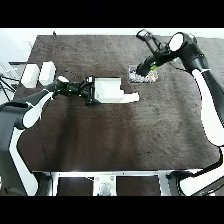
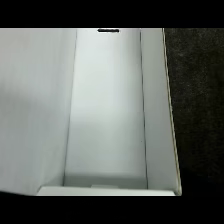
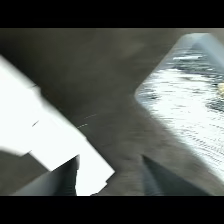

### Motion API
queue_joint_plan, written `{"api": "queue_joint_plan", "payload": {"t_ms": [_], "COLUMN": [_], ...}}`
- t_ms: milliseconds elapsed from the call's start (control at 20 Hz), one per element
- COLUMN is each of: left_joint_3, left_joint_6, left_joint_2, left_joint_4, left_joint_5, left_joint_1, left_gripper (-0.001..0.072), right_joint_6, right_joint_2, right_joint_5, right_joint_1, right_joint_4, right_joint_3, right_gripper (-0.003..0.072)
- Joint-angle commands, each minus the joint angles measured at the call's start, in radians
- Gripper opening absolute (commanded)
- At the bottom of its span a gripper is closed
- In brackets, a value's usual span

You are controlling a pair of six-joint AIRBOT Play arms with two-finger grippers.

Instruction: Fold the box and place the chain.

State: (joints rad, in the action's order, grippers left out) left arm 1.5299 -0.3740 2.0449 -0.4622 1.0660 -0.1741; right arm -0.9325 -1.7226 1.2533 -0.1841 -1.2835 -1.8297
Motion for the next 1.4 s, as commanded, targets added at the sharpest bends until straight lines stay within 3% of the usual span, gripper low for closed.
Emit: {"api": "queue_joint_plan", "payload": {"t_ms": [0, 50, 100, 200, 350, 700, 1000, 1350], "left_joint_3": [0.0, 0.0, 0.0, 0.0, 0.0, 0.0, 0.0, 0.0], "left_joint_6": [0.0, 0.0, 0.0, 0.0, 0.0, 0.0, 0.0, 0.0], "left_joint_2": [0.0, 0.0, 0.0, 0.0, 0.0, 0.0, 0.0, 0.0], "left_joint_4": [0.0, 0.0, 0.0, 0.0, 0.0, 0.0, 0.0, 0.0], "left_joint_5": [0.0, 0.0, 0.0, 0.0, -0.001, 0.0, 0.0, 0.0], "left_joint_1": [0.0, 0.0, 0.0, 0.0, 0.0, 0.0, 0.0, 0.0], "left_gripper": [0.0628, 0.0627, 0.0628, 0.0628, 0.0627, 0.0628, 0.0628, 0.0628], "right_joint_6": [0.366, 0.426, 0.476, 0.608, 0.691, 0.754, 0.724, 0.66], "right_joint_2": [0.005, 0.005, 0.005, 0.005, -0.022, -0.127, -0.156, -0.21], "right_joint_5": [0.005, -0.014, -0.001, 0.025, -0.035, -0.215, -0.351, -0.351], "right_joint_1": [0.011, 0.014, 0.015, 0.015, 0.01, 0.01, 0.005, -0.01], "right_joint_4": [0.172, 0.259, 0.377, 0.583, 0.728, 0.832, 0.826, 0.698], "right_joint_3": [0.106, 0.139, 0.16, 0.199, 0.255, 0.255, 0.254, 0.24], "right_gripper": [0.0537, 0.0501, 0.0403, 0.0012, 0.0016, 0.0015, 0.0015, 0.0015]}}
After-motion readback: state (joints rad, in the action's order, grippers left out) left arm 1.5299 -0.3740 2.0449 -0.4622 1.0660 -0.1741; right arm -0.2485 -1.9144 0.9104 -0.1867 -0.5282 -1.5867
